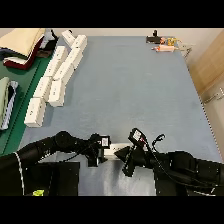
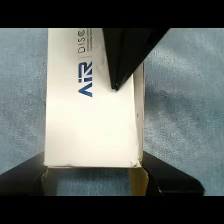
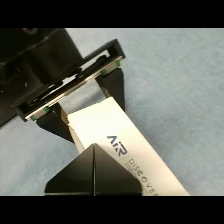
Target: Fold the box.
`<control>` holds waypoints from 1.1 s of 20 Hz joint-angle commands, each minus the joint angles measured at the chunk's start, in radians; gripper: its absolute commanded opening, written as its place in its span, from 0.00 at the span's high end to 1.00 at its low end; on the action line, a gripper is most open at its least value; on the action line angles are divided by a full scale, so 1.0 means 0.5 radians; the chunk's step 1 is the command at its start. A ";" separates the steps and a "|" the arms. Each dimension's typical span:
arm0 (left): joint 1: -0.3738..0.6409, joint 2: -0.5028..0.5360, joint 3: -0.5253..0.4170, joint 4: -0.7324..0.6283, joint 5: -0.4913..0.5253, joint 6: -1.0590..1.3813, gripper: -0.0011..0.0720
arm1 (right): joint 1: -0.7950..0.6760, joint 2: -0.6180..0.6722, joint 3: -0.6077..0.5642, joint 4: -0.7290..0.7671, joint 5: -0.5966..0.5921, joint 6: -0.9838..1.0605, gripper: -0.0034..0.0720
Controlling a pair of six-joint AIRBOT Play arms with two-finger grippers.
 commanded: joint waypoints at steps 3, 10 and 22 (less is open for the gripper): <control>0.001 -0.001 0.000 -0.001 0.003 0.000 0.42 | 0.088 -0.053 -0.063 -0.001 0.090 0.014 0.95; 0.001 -0.001 0.001 -0.001 0.003 -0.001 0.42 | 0.089 -0.187 -0.084 -0.001 0.177 0.014 0.95; 0.001 -0.001 0.000 -0.001 0.003 0.000 0.42 | 0.089 -0.075 -0.067 0.001 0.132 0.074 0.95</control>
